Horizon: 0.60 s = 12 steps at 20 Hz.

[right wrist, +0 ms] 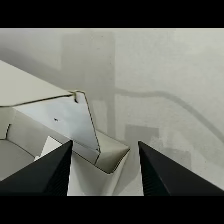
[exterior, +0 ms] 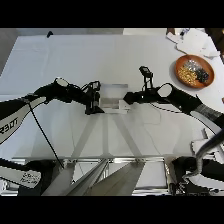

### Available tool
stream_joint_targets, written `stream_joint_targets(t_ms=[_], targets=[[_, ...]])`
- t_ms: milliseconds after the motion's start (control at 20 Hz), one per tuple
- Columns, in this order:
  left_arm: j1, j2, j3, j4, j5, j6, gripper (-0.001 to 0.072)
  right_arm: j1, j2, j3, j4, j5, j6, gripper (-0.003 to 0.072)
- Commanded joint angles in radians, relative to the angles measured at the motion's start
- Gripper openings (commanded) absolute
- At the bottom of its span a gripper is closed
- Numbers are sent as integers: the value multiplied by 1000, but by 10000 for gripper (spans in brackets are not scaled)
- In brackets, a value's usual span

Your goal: Fold the box and place the chain.

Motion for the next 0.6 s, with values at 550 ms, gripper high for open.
stream_joint_targets(t_ms=[550], targets=[[0,0,0,-1,1,-1,392,1,23,0,63,14,-114,474]])
